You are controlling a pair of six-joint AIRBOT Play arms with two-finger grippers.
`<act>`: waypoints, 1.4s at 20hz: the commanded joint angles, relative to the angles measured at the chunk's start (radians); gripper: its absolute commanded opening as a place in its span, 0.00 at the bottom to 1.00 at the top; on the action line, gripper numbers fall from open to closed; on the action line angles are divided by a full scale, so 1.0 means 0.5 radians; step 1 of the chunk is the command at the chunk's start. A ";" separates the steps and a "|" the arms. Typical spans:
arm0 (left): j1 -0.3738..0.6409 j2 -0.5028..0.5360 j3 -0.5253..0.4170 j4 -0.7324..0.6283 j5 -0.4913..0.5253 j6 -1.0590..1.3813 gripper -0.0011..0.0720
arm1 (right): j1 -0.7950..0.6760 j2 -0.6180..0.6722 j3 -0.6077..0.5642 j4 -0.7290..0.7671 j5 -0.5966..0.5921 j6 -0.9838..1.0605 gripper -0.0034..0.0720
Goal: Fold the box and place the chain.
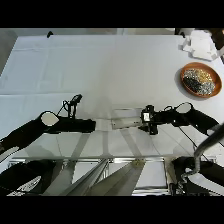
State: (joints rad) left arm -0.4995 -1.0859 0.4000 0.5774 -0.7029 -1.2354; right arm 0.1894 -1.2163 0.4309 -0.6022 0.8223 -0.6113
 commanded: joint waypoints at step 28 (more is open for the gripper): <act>-0.417 -0.317 0.481 0.287 0.139 -0.283 0.55 | 0.001 0.002 0.000 0.001 0.000 0.001 0.60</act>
